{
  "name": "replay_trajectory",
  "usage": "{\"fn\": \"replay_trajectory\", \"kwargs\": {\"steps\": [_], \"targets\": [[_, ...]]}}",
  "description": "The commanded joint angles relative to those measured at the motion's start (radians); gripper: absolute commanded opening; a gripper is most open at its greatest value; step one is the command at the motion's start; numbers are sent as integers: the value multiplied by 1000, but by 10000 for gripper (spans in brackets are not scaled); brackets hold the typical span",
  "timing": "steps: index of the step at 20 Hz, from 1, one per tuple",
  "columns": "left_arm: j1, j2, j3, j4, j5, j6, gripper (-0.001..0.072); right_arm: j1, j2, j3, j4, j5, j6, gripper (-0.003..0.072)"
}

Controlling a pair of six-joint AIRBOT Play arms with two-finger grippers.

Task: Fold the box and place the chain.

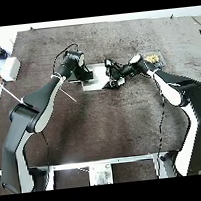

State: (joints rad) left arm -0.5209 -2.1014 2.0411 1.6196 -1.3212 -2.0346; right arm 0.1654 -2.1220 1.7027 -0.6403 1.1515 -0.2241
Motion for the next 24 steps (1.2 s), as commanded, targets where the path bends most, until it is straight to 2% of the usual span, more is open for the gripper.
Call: {"fn": "replay_trajectory", "kwargs": {"steps": [1, 2, 5, 12, 14, 16, 18, 21, 24], "targets": [[0, 2, 10, -32, -40, 112, 516, 0, -1, 0, 0, 0, 0, 472], [0, 2, 10, -32, -60, 130, 545, 0, -1, 0, 0, 0, 0, 472], [0, 21, 10, -29, -97, 143, 544, 0, -1, 0, 0, 0, 0, 471], [27, 192, 6, 27, -82, 314, 542, 0, -1, 0, 1, 1, 0, 472], [49, 237, -2, 26, -75, 344, 510, 0, -1, 0, 0, 0, 0, 471], [60, 282, -27, 24, -26, 362, 464, 0, -1, 0, 0, 1, 0, 472], [60, 340, -104, 27, 55, 368, 463, 0, -1, 0, 0, 0, 0, 472], [66, 425, -278, 2, 217, 397, 463, 0, -1, 0, 0, 0, 0, 472], [126, 484, -459, -201, 384, 535, 463, 0, -1, 0, 0, 1, 0, 471]]}}
